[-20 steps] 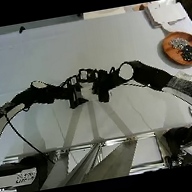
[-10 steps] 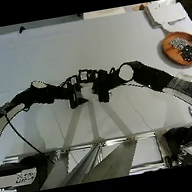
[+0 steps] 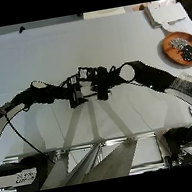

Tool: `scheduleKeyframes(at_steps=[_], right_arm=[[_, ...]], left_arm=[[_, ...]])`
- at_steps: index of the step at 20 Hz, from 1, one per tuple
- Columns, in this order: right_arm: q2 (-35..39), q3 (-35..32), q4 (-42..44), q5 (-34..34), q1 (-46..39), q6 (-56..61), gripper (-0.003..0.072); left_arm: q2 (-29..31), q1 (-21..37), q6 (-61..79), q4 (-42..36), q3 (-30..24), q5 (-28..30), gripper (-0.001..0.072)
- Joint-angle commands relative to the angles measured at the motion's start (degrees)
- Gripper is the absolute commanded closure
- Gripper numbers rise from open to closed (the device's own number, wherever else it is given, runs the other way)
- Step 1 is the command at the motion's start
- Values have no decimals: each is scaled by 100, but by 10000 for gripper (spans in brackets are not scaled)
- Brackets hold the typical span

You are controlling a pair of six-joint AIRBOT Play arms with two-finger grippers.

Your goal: Fold the box and place the chain.

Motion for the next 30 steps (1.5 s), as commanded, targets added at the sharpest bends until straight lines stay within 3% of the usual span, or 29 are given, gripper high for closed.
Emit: scheduleKeyframes(at_steps=[1,9,12,14,16,22,24,30], right_arm=[[-68,-11,-44,98,83,-2,529],[-81,-240,-111,-208,280,2,515],[-68,-240,-125,-426,280,136,608],[-46,-240,-138,-612,280,136,583],[-39,-240,-227,-699,280,168,488],[11,-240,-562,-809,435,177,482],[11,-240,-605,-981,498,203,408],[-4,-308,-719,-1012,501,472,420]], left_arm=[[2,0,13,9,-2,-7,391],[2,0,13,9,-2,-7,391],[2,0,11,7,-2,-9,391],[2,0,13,7,-2,-7,391],[2,0,13,9,-2,-9,391],[2,0,13,9,-2,-7,391],[2,0,11,9,-2,-9,391],[2,0,13,9,-2,-7,391]])
